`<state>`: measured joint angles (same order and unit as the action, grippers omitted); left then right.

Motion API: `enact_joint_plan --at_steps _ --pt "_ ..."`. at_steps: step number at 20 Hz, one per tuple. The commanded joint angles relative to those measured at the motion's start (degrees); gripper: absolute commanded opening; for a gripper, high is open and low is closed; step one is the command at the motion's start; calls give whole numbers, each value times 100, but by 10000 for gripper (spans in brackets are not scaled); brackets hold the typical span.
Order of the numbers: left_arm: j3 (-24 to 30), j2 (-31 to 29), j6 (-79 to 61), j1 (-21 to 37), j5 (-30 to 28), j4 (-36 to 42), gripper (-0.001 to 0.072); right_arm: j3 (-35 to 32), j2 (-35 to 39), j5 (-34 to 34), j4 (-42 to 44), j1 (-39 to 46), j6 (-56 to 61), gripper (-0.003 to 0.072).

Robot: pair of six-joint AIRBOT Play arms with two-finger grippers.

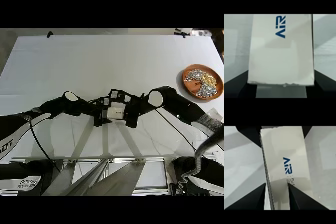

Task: Fold the box and place the chain.

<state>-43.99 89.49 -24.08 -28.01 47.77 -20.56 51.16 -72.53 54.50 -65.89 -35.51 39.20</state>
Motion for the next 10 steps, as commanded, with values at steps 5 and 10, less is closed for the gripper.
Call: enact_joint_plan --at_steps 5,10 --pt "-4 -4 4 7 -39 4 314 -11 581 -575 608 262 -50 349" --pt "-4 -4 4 7 -39 4 314 -236 789 -597 1937 444 -22 15"
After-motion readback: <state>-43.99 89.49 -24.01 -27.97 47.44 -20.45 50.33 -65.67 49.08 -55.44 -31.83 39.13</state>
